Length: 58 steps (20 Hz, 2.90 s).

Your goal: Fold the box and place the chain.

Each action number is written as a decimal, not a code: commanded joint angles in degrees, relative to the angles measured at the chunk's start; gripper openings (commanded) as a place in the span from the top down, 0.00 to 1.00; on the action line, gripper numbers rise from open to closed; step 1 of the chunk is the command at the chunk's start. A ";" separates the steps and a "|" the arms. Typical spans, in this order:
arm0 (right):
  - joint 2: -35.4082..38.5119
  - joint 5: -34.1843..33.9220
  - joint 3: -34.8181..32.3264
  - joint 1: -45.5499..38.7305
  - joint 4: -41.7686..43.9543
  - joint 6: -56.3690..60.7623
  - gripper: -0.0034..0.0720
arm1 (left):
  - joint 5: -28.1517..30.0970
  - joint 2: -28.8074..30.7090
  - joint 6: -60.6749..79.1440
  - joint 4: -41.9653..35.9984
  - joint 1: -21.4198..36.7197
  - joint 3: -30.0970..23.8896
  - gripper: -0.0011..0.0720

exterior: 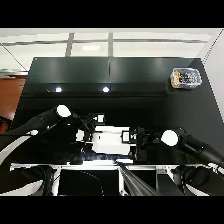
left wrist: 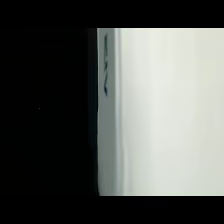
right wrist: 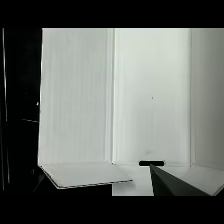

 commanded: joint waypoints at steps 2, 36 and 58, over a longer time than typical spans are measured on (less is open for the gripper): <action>-0.04 0.94 1.49 0.04 0.70 2.71 0.06 | -0.07 0.04 0.07 -0.13 -0.04 0.07 0.95; -2.97 -2.08 2.67 6.75 1.62 5.03 0.06 | 0.17 0.04 0.07 -0.13 -0.04 0.07 0.95; 2.45 -3.28 4.37 -5.09 -7.91 11.30 0.01 | 0.33 0.04 -0.37 -0.13 -0.04 0.07 0.95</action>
